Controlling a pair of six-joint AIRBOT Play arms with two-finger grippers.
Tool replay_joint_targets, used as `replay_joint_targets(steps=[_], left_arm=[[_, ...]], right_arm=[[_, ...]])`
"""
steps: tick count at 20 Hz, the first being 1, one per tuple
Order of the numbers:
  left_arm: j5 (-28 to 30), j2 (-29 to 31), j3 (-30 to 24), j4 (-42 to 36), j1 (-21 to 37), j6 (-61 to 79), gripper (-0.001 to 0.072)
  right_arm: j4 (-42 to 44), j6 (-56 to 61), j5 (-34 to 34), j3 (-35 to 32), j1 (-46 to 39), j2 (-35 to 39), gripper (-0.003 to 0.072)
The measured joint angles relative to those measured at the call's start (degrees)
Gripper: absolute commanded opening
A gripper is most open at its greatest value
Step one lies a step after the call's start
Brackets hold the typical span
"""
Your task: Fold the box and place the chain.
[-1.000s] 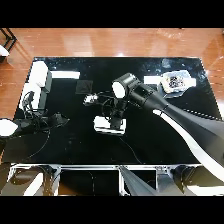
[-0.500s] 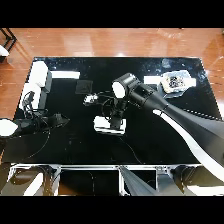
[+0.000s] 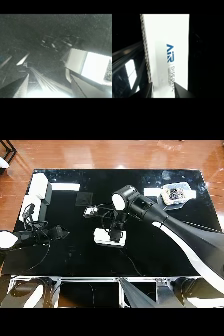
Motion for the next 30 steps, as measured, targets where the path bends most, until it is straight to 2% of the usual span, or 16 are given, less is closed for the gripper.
replay_joint_targets(steps=[23, 28, 29, 30], left_arm=[[-0.02, 0.0, 0.0, 0.15, 0.0, 0.02, 0.063], [0.0, 0.0, 0.0, 0.17, 0.0, 0.02, 0.063], [0.0, 0.0, 0.0, 0.17, 0.0, 0.02, 0.0629], [0.0, -0.02, 0.0, 0.17, 0.0, 0.02, 0.063]], right_arm=[[-0.09, 1.09, -1.11, -1.09, 0.76, -1.11, 0.0304], [-1.68, 3.91, -0.63, -1.22, 0.31, 0.9, 0.0304], [-2.36, 5.22, 0.15, -1.22, -0.33, 1.95, 0.0302], [-2.47, 6.73, 1.09, -1.22, -1.27, 3.17, 0.0259]])
